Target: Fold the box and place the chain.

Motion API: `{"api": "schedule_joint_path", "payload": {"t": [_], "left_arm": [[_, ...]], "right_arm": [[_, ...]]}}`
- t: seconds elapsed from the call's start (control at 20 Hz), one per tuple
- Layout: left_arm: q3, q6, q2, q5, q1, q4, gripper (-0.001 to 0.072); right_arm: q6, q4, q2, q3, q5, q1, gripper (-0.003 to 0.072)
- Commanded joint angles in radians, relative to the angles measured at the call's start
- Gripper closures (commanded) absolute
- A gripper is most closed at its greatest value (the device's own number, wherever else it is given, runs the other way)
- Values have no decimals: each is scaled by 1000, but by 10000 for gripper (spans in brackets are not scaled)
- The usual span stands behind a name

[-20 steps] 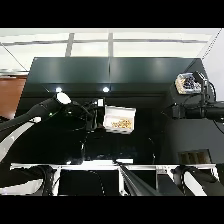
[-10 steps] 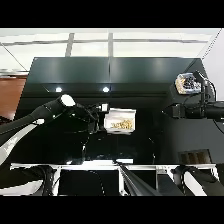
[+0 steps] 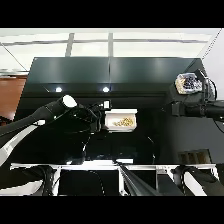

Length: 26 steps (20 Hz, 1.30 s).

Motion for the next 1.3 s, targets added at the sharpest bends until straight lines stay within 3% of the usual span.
{"api": "schedule_joint_path", "payload": {"t": [0.0, 0.2, 0.3, 0.5, 0.8, 1.05, 1.25], "left_arm": [[0, -28, 1, 25, 0, 5, 225], [0, -28, 1, 24, 0, 4, 225], [0, -28, 1, 24, 0, 4, 226], [0, -28, 1, 25, 0, 4, 225], [0, -28, 1, 25, 0, 4, 225], [0, -28, 1, 25, 0, 4, 225], [0, -28, 1, 25, -1, 4, 226]], "right_arm": [[27, 58, -6, 1, -154, 73, 406], [71, 64, -81, 17, -348, 255, 402], [65, 93, -139, 18, -384, 311, -15], [-161, 81, -179, 18, -370, 386, -14], [-310, 68, -179, 18, -369, 459, -13], [-508, -104, -179, 18, -368, 535, -13], [-748, -105, -180, 18, -369, 580, -13]]}}
